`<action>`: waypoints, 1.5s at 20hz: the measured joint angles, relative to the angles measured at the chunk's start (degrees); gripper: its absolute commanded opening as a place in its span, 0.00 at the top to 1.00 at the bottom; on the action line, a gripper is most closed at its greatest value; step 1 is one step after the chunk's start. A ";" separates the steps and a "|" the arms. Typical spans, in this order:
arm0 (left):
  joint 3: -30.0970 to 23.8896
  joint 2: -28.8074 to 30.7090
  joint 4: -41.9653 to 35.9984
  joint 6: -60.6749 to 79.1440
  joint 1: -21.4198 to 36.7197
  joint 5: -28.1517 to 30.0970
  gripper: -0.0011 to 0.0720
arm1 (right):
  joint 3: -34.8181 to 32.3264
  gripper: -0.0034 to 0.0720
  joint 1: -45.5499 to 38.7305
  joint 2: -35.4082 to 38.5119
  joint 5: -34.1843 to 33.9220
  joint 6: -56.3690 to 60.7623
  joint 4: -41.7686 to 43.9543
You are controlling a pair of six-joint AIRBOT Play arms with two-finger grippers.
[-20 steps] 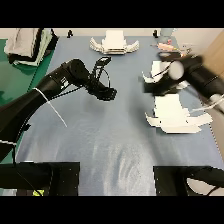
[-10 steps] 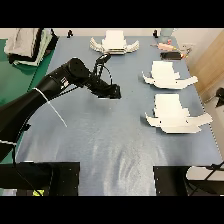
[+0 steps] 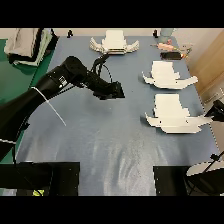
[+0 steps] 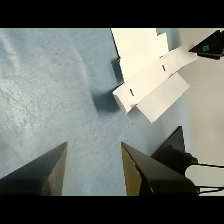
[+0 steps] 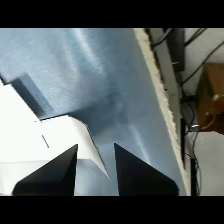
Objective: Fold the box.
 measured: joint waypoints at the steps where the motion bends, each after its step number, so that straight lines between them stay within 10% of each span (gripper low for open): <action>1: 0.00 0.00 -0.22 -0.17 0.72 -1.07 0.29 | 0.00 0.73 -0.09 -0.98 0.66 -1.03 1.38; 4: 0.00 0.00 -0.72 -0.42 3.45 -4.55 0.29 | 0.00 0.95 -0.35 -2.60 3.48 -4.44 7.34; 11: 0.00 0.20 -1.18 4.48 10.36 -14.16 0.29 | -2.62 0.96 4.31 1.33 8.50 -8.22 19.15; 22: -6.75 6.60 -0.92 15.65 21.31 -24.13 0.29 | -38.03 0.95 23.93 36.06 -14.95 2.73 21.81; 23: -8.48 7.58 -0.90 16.41 22.18 -24.41 0.29 | -40.85 0.95 26.45 38.97 -17.51 5.27 20.87; 25: -12.02 9.31 -0.90 17.94 23.71 -24.61 0.29 | -44.74 0.63 30.86 42.77 -20.98 9.84 19.30; 30: -16.76 11.17 -0.92 20.06 25.24 -24.94 0.29 | -48.59 0.64 36.35 44.54 -24.55 15.98 17.29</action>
